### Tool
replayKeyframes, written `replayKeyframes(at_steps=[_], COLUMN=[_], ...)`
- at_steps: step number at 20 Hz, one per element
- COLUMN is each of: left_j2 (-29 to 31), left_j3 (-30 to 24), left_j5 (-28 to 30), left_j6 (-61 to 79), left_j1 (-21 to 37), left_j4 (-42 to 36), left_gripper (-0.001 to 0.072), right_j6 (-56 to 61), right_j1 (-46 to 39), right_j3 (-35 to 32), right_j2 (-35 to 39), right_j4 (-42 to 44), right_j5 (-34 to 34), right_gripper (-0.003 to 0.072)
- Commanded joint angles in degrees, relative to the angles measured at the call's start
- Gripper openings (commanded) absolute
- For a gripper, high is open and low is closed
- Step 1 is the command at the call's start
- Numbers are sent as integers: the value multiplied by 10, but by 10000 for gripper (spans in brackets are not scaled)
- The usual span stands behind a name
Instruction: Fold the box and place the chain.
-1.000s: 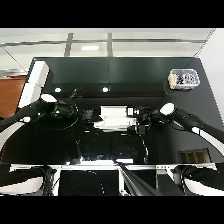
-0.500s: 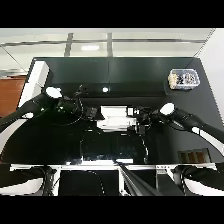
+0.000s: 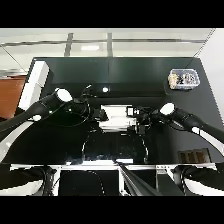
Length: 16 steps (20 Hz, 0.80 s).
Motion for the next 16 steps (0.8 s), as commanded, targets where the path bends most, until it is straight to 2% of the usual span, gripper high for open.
replayKeyframes(at_steps=[1,7,11,14,16], left_j2=[0,0,-3,-22,-39], left_j3=[16,42,80,114,129], left_j5=[30,9,-14,-46,-83], left_j6=[-120,-276,-367,-438,-467], left_j1=[-38,-77,-130,-163,-172], left_j4=[105,271,391,436,439], left_gripper=[536,536,536,536,534], right_j6=[0,0,0,0,0], right_j1=[0,0,0,0,0], right_j3=[0,0,0,0,0], right_j2=[0,0,0,0,0], right_j4=[0,0,0,0,0], right_j5=[0,0,0,0,0], right_gripper=[409,408,409,408,408])
